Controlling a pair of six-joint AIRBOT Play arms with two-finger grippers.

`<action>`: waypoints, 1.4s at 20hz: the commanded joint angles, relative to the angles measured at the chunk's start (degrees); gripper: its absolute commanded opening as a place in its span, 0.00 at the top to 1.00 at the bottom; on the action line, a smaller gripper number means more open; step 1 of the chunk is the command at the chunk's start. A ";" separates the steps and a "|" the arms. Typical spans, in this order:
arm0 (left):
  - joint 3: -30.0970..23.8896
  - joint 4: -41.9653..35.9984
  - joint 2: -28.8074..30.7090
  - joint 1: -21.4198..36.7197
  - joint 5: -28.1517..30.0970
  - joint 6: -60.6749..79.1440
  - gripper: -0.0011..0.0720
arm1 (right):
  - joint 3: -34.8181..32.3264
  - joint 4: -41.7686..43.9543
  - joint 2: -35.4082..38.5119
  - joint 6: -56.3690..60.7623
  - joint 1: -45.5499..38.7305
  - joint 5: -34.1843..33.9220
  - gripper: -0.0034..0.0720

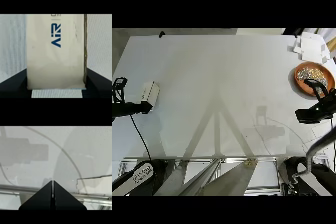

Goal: Fold the box and place the chain.

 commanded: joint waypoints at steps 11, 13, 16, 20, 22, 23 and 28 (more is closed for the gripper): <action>-0.04 0.94 3.13 -0.07 -0.92 0.00 0.02 | 0.02 0.02 0.04 0.02 -0.04 0.00 0.93; -0.04 1.16 5.84 -0.07 -1.03 0.00 0.02 | 0.02 0.02 0.04 0.02 -0.04 0.00 0.93; -0.04 1.31 10.29 -0.39 -1.92 0.00 0.02 | 0.02 0.00 0.04 0.02 -0.04 0.00 0.93; -0.04 1.46 16.70 -2.95 -5.53 0.00 0.03 | 0.02 0.02 0.04 0.02 -0.04 0.00 0.93; -0.04 1.46 19.37 -5.25 -8.55 -0.02 0.03 | 0.02 0.00 0.04 0.02 -0.04 0.00 0.93; -0.04 1.46 20.39 -6.43 -10.29 -0.59 0.03 | 0.02 0.02 0.04 0.02 -0.04 0.00 0.93; -0.28 1.44 21.35 -9.84 -22.29 -10.08 0.50 | 0.02 0.02 0.04 0.02 -0.04 0.02 0.93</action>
